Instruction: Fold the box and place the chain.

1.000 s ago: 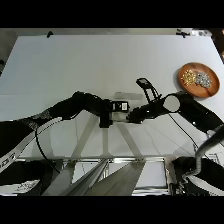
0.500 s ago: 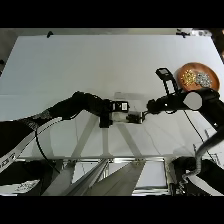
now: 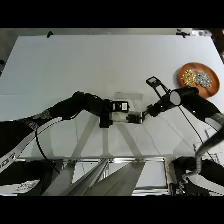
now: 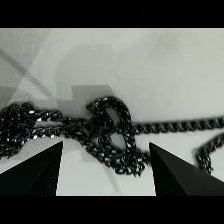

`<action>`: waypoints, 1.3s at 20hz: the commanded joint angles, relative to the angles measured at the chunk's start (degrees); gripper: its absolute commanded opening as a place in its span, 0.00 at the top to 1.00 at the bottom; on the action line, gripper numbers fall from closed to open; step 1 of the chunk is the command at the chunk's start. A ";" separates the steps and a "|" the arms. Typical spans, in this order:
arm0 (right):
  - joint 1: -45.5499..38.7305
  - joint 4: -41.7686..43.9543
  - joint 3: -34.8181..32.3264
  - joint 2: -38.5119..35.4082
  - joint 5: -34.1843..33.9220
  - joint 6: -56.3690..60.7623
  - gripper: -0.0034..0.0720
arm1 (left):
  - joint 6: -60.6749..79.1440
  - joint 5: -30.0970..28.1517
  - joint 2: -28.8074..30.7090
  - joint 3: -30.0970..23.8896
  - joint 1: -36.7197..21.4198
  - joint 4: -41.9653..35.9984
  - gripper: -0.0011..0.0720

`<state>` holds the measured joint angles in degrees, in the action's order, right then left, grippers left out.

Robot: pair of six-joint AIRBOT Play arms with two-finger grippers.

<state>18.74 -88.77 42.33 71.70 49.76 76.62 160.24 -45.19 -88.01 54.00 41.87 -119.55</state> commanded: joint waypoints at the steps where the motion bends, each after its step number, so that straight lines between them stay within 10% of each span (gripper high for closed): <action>1: 1.31 -0.52 0.00 2.84 -3.32 -4.17 0.16 | 0.02 -0.02 -0.04 0.04 0.02 0.00 0.50; 9: 1.31 0.31 -0.02 5.55 -3.15 -4.04 0.27 | 0.02 -0.02 -0.04 0.04 0.02 0.02 0.50; 18: 1.31 2.45 0.00 4.61 2.64 -4.04 0.92 | 0.02 -0.02 -0.04 0.04 0.02 0.02 0.50; 26: 1.31 2.73 0.00 -3.98 5.27 -2.93 0.94 | 0.02 -0.02 -0.04 0.04 0.02 0.00 0.50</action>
